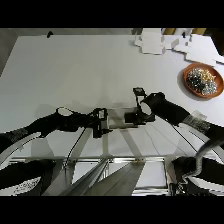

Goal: Fold the box and place the chain.

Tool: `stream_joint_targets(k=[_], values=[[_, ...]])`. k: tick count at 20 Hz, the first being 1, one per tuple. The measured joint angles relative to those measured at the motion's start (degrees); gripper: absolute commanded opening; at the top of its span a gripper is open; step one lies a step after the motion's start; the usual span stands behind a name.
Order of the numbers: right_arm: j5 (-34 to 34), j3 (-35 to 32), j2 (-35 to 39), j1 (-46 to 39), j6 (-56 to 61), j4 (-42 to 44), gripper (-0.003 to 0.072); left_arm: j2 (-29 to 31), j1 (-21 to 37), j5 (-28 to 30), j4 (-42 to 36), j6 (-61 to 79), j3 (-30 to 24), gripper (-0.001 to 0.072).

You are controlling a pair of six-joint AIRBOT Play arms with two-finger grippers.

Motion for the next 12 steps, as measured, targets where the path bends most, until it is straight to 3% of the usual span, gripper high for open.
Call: stream_joint_targets(k=[1, 6, 7, 8, 12], values=[[0.0, 0.0, -0.1, 0.3, 0.2, -0.1, 0.0126, 0.0, 0.0, 0.0, 0.0, 0.0, 0.0, 0.0211], [-0.8, 0.0, -0.5, 1.5, 0.7, -0.3, 0.0133, 0.0, 0.0, 0.1, 0.1, 0.0, 0.0, 0.0212], [-0.9, 0.0, -0.5, 1.6, 0.8, -0.3, 0.0119, 0.0, 0.0, 0.1, 0.1, 0.0, 0.0, 0.0211], [-1.0, 0.0, -0.5, 1.7, 0.8, -0.4, 0.0029, 0.0, 0.0, 0.1, 0.1, 0.0, 0.0, 0.0211], [-1.1, -0.1, -0.5, 1.9, 0.9, -0.6, 0.0029, 0.0, 0.0, 0.1, 0.1, -0.1, 0.0, 0.0211]])
